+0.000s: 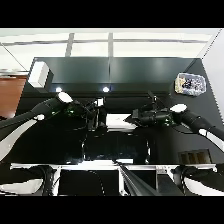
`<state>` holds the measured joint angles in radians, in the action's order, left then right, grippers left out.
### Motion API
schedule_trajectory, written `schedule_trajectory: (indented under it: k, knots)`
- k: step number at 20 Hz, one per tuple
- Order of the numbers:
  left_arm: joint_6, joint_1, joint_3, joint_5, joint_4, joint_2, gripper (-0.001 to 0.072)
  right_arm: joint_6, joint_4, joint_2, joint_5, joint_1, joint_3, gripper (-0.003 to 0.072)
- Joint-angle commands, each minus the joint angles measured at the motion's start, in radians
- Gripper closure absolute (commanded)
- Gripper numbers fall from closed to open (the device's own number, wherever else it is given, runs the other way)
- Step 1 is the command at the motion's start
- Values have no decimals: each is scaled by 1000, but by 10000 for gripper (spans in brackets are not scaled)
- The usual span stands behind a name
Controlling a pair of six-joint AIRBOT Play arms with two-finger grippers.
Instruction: Fold the box and place the chain.
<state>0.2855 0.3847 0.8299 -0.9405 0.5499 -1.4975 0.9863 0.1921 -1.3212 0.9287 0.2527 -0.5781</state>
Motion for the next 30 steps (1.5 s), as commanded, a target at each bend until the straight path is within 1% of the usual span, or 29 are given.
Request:
schedule_trajectory:
  k: [1, 4, 7, 8, 9, 11, 14, 16, 18, 20, 21, 23, 24, 26, 28, 30]
  knots:
    - [-1, 0, 1, 0, 0, 0, 381, -3, 43, -8, -32, 1, 1, 675]
    - [-1, 0, 1, -2, 0, 0, 381, -18, 52, -7, -27, 1, 0, 675]
    - [-1, -1, 1, -2, 0, 0, 380, -71, 55, 6, 47, -3, -39, 675]
    - [-2, -3, 1, -2, 0, 1, 343, -74, 66, 24, 79, -10, -64, 675]
    - [-2, -5, 2, -2, 0, 3, 260, -74, 86, 53, 111, -24, -94, 675]
    - [-4, -13, 2, -2, 5, 14, 10, -62, 146, 127, 174, -74, -150, 675]
    - [-84, -48, 2, -15, 60, 56, 5, -4, 261, 256, 233, -200, -198, 675]
    - [-151, -74, 2, -70, 89, 108, 5, 36, 341, 335, 273, -308, -198, 675]
    - [-194, -76, 2, -120, 79, 170, 5, 61, 421, 378, 301, -398, -198, 675]
    - [-236, -37, 19, -109, 18, 204, 7, 69, 453, 383, 307, -465, -198, 675]
    - [-266, -7, 47, -107, 7, 195, 7, 69, 457, 384, 302, -486, -198, 674]
    - [-293, 72, 124, -80, 11, 142, 7, 72, 455, 383, 286, -507, -198, 675]
    - [-297, 113, 169, -58, 11, 101, 8, 72, 455, 384, 286, -507, -198, 674]
    - [-327, 181, 267, -54, 13, 13, 8, 72, 455, 383, 300, -506, -198, 675]
    - [-378, 223, 343, -55, 19, -68, 8, 72, 456, 384, 310, -506, -198, 675]
    - [-395, 243, 378, -55, 18, -126, 8, 72, 456, 383, 309, -506, -198, 675]
